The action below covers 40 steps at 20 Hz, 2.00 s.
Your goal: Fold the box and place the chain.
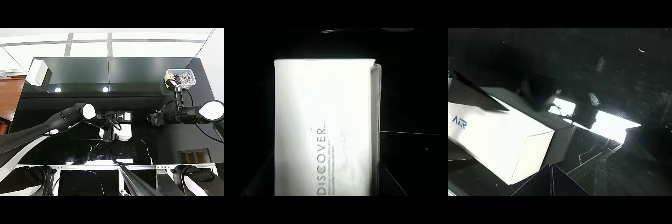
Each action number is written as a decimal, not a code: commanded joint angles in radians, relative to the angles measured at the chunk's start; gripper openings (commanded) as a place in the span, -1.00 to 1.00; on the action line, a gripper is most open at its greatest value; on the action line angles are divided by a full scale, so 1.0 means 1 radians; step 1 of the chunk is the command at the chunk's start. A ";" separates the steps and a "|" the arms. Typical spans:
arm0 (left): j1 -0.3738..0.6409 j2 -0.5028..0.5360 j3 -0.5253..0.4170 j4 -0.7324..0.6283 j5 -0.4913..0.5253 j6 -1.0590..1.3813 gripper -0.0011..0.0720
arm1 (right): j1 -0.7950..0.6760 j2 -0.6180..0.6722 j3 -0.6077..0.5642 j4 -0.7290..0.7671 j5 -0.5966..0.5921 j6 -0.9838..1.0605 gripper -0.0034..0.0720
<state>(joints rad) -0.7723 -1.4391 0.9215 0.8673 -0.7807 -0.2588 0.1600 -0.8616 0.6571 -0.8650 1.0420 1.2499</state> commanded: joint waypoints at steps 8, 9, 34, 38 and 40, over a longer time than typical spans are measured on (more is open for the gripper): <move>0.278 0.169 0.000 0.414 -0.142 -0.458 -0.07 | 0.000 0.001 0.000 -0.003 -0.012 0.004 -0.86; 0.372 0.182 0.000 0.454 -0.189 -0.521 -0.07 | 0.000 0.001 0.000 -0.003 -0.013 0.005 -0.86; 1.175 -0.255 0.455 0.435 -0.055 -0.726 1.00 | 0.000 0.001 0.000 0.023 -0.084 0.057 -0.86; 1.175 -0.198 0.624 0.402 -0.290 -0.763 0.99 | 0.001 0.003 0.007 0.183 -0.102 0.032 -0.86; 1.174 -0.182 0.731 0.339 -0.467 -0.788 0.97 | 0.021 0.005 0.025 0.293 -0.135 -0.085 -0.87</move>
<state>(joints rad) 0.4042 -1.6440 1.5330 1.2690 -1.0286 -1.0050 0.1677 -0.8593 0.6674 -0.7177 0.9367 1.2621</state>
